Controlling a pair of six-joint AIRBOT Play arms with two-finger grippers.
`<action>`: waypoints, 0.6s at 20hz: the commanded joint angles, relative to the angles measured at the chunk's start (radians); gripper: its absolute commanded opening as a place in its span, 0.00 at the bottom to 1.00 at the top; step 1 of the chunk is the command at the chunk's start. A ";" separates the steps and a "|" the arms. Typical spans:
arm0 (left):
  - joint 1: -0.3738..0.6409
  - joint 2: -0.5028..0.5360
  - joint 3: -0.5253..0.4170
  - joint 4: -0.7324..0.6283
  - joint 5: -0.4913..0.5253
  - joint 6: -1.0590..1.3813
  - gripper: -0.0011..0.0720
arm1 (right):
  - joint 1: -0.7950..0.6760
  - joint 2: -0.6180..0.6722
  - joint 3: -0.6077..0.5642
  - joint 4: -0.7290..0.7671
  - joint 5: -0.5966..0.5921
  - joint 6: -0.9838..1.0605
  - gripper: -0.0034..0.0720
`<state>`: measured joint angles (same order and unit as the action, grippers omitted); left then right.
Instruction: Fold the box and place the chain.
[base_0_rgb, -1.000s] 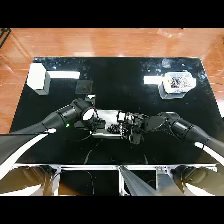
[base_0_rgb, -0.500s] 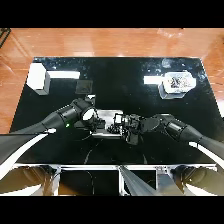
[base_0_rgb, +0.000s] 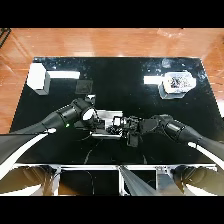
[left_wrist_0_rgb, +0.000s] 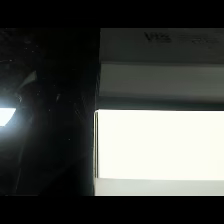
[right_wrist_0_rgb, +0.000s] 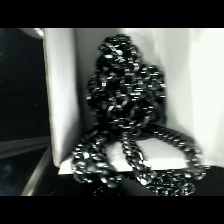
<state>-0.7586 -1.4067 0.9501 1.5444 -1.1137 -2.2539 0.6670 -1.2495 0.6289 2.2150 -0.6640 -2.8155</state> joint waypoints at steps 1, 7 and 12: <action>0.000 -0.001 0.001 0.000 0.002 -0.001 0.04 | -0.002 0.010 -0.001 -0.083 -0.050 0.121 0.08; 0.000 -0.001 0.001 0.000 0.003 -0.001 0.04 | -0.087 0.187 0.006 -0.127 -0.140 0.364 0.08; 0.000 -0.001 0.001 0.000 0.006 -0.001 0.04 | -0.143 0.343 0.076 0.144 -0.228 0.446 0.08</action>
<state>-0.7586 -1.4067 0.9501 1.5433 -1.1099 -2.2551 0.5476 -0.9791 0.6659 2.2097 -0.8368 -2.4439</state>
